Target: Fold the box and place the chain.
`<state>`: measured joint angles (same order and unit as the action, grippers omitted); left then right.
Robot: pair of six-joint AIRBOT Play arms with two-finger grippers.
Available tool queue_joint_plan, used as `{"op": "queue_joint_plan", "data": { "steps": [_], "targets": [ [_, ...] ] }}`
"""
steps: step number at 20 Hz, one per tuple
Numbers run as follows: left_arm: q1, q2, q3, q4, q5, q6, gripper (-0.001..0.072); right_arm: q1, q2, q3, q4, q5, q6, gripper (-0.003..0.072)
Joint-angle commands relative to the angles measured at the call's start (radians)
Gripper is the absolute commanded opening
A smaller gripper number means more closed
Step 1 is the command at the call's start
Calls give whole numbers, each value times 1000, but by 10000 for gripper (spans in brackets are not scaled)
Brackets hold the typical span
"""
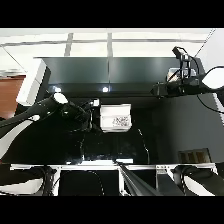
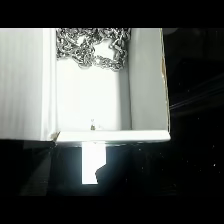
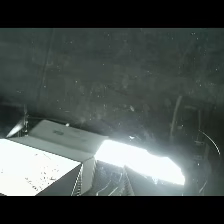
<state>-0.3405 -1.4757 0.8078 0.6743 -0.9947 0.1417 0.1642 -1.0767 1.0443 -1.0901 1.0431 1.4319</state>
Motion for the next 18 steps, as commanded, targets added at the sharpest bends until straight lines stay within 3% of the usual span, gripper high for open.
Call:
{"op": "queue_joint_plan", "data": {
  "steps": [1, 5, 18],
  "targets": [
    [-17, 0, 0, -62, 24, -23, 708, 0, 0, 0, 0, -10, 0, 308],
    [-46, -2, 1, -73, 82, -42, 708, 0, 0, 0, 0, -13, 0, 308],
    [-46, -3, 13, -142, 104, 70, 709, 6, -22, 0, 16, -77, 30, 308]
  ]
}}
